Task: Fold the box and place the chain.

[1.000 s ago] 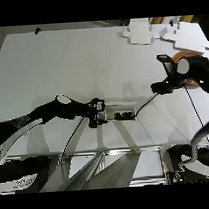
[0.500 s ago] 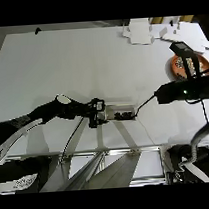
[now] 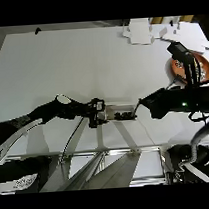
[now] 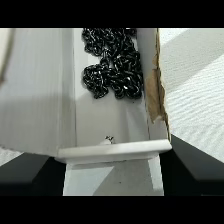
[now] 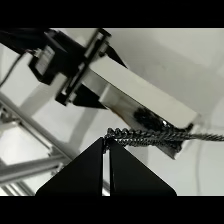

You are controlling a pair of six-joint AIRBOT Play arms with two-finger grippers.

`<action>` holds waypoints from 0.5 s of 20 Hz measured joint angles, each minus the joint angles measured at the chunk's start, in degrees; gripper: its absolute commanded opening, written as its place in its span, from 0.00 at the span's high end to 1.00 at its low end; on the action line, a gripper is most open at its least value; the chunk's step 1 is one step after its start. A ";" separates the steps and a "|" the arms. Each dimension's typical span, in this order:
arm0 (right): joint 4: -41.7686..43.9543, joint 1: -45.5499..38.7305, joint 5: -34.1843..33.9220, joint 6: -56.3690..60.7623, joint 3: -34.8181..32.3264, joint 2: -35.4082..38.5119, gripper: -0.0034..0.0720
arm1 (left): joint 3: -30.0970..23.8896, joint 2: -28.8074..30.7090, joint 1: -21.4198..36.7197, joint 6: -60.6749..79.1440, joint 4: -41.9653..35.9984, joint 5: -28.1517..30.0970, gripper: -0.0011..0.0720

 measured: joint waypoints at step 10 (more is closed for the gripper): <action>-1.53 7.13 -4.81 0.98 0.00 -8.04 0.93 | 0.00 0.00 0.00 0.00 0.00 0.00 0.75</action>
